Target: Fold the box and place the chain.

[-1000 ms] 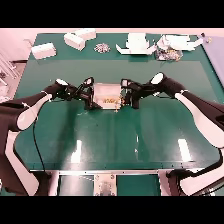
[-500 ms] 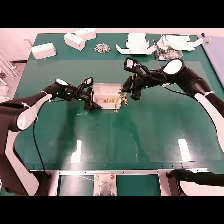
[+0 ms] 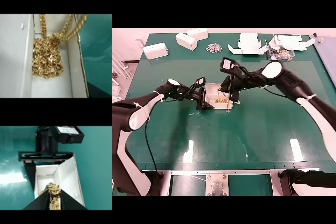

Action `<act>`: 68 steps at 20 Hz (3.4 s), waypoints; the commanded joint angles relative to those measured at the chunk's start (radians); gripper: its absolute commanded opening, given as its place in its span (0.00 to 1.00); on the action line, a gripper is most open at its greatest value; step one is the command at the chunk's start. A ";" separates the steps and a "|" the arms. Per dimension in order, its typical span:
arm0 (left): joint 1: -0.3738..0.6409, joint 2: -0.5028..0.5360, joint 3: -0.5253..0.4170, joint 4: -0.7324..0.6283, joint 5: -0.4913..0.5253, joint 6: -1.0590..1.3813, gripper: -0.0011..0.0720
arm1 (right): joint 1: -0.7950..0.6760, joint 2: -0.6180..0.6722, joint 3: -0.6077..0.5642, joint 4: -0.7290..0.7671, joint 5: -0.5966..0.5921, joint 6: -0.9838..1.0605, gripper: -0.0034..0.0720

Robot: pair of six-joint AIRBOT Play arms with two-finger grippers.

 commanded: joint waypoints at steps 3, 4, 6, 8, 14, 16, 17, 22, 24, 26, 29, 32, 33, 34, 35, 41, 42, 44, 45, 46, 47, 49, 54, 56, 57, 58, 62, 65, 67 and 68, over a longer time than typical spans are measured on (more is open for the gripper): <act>0.000 0.001 0.000 0.000 0.000 0.000 0.88 | 0.005 -0.140 0.001 -0.043 -0.185 -0.028 0.39; 0.000 0.001 0.000 0.000 0.000 0.000 0.88 | -0.005 -0.142 0.002 -0.055 -0.190 -0.028 0.80; 0.000 0.001 0.000 0.000 0.001 0.000 0.88 | -0.030 -0.123 0.002 -0.055 -0.181 -0.025 0.82; 0.000 0.001 0.000 0.000 0.000 0.000 0.88 | -0.072 -0.084 0.002 -0.055 -0.128 -0.016 0.82; 0.000 0.001 0.000 0.000 0.001 0.000 0.88 | -0.257 -0.070 -0.037 -0.055 0.177 -0.086 0.87; 0.000 0.001 0.000 0.000 0.001 0.000 0.88 | -0.272 -0.131 -0.043 -0.055 0.175 -0.161 0.87; 0.000 0.001 0.000 0.000 0.000 0.000 0.88 | -0.274 -0.168 -0.042 -0.053 0.167 -0.198 0.87; 0.000 0.001 0.000 0.000 0.001 0.000 0.88 | -0.248 -0.280 -0.011 -0.050 0.111 -0.310 0.87; 0.000 0.001 0.000 0.000 0.000 0.000 0.88 | -0.226 -0.300 0.010 -0.051 0.111 -0.336 0.89; 0.000 0.001 0.000 0.000 0.001 0.000 0.88 | -0.206 -0.314 0.031 -0.051 0.102 -0.360 0.89; 0.000 0.001 0.000 0.000 0.001 0.000 0.88 | -0.192 -0.341 0.066 -0.053 0.101 -0.361 0.89; 0.000 0.001 0.000 0.000 0.001 0.000 0.88 | -0.188 -0.371 0.082 -0.054 0.100 -0.361 0.89; 0.000 0.001 0.000 0.000 0.000 0.000 0.88 | -0.188 -0.378 0.084 -0.055 0.101 -0.360 0.89; 0.000 0.001 0.000 0.000 0.000 0.000 0.88 | -0.189 -0.384 0.085 -0.061 0.100 -0.357 0.89; 0.000 0.001 0.000 0.000 0.000 0.000 0.88 | -0.189 -0.388 0.085 -0.068 0.101 -0.356 0.89; 0.000 0.001 0.000 0.000 0.000 0.000 0.88 | -0.198 -0.391 0.085 -0.233 0.102 -0.240 0.46; 0.000 0.001 0.000 0.000 0.000 0.000 0.88 | -0.202 -0.391 0.085 -0.238 0.102 -0.240 0.46; 0.000 0.001 0.000 0.000 0.000 0.000 0.88 | -0.210 -0.391 0.088 -0.239 0.105 -0.236 0.39; 0.000 0.001 0.000 0.000 0.000 0.000 0.88 | -0.209 -0.391 0.089 -0.239 0.105 -0.237 0.31; 0.000 0.001 0.000 0.000 0.000 0.000 0.88 | -0.209 -0.391 0.090 -0.238 0.105 -0.237 0.19; 0.000 0.001 0.000 0.000 0.000 0.000 0.88 | -0.209 -0.390 0.091 -0.238 0.105 -0.237 0.10; 0.000 0.001 0.000 0.000 0.000 0.000 0.88 | -0.208 -0.386 0.091 -0.234 0.105 -0.216 0.05; 0.000 0.001 0.000 0.000 0.000 0.000 0.88 | -0.208 -0.317 0.092 -0.233 0.105 -0.071 0.05; 0.000 0.001 0.000 0.000 0.001 0.000 0.88 | -0.208 -0.262 0.091 -0.205 0.105 -0.024 0.05; 0.000 0.001 0.000 0.000 0.001 0.000 0.88 | -0.207 -0.235 0.091 -0.180 0.107 -0.015 0.05; 0.000 0.001 0.000 0.000 0.001 0.000 0.88 | -0.207 -0.206 0.091 -0.150 0.116 -0.015 0.05; 0.000 0.001 0.000 0.000 0.001 0.000 0.88 | -0.207 -0.108 0.091 -0.045 0.128 0.008 0.05; 0.000 0.001 0.000 0.000 0.000 0.000 0.88 | -0.194 -0.051 0.091 -0.042 0.136 0.051 0.05; 0.000 0.001 0.000 0.000 0.000 0.000 0.88 | -0.185 -0.021 0.091 -0.042 0.139 0.055 0.05; 0.000 0.001 0.000 0.000 0.000 0.000 0.88 | -0.179 -0.011 0.091 -0.044 0.139 0.060 0.05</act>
